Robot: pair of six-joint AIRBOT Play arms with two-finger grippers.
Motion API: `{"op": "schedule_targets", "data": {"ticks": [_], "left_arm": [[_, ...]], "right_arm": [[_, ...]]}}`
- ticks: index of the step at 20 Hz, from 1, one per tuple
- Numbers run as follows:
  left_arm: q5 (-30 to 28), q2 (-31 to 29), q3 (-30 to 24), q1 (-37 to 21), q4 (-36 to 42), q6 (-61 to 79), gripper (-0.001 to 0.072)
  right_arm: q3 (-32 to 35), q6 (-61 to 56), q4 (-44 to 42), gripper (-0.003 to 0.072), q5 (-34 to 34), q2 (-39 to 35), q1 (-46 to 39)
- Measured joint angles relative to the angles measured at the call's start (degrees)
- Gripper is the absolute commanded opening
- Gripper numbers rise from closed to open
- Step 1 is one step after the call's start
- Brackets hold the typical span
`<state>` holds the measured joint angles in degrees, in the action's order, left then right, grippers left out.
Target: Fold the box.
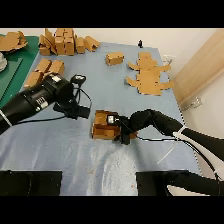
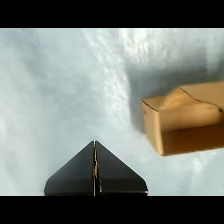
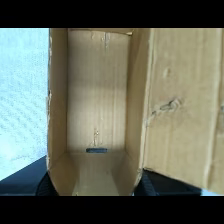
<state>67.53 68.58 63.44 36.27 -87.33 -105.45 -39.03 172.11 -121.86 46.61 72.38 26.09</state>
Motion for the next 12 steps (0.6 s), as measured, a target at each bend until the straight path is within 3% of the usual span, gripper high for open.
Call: {"op": "schedule_targets", "data": {"ticks": [3, 7, 9, 12], "left_arm": [[-3.5, 1.4, -0.9, -12.1, 12.0, 24.6, 0.0011], [-6.3, 7.3, -1.3, -27.2, 34.3, 57.2, 0.0012], [-7.8, 10.1, -1.4, -31.3, 42.3, 69.2, 0.0011], [-7.8, 12.7, -1.8, -33.7, 48.2, 87.0, 0.0011]], "right_arm": [[0.0, 0.0, 0.0, 0.0481, 0.0, 0.0, 0.0], [0.0, 0.0, 0.0, 0.0481, 0.0, 0.0, 0.0], [0.0, 0.0, 0.0, 0.0481, 0.0, 0.0, 0.0], [0.0, 0.0, 0.0, 0.0481, 0.0, 0.0, 0.0]]}}
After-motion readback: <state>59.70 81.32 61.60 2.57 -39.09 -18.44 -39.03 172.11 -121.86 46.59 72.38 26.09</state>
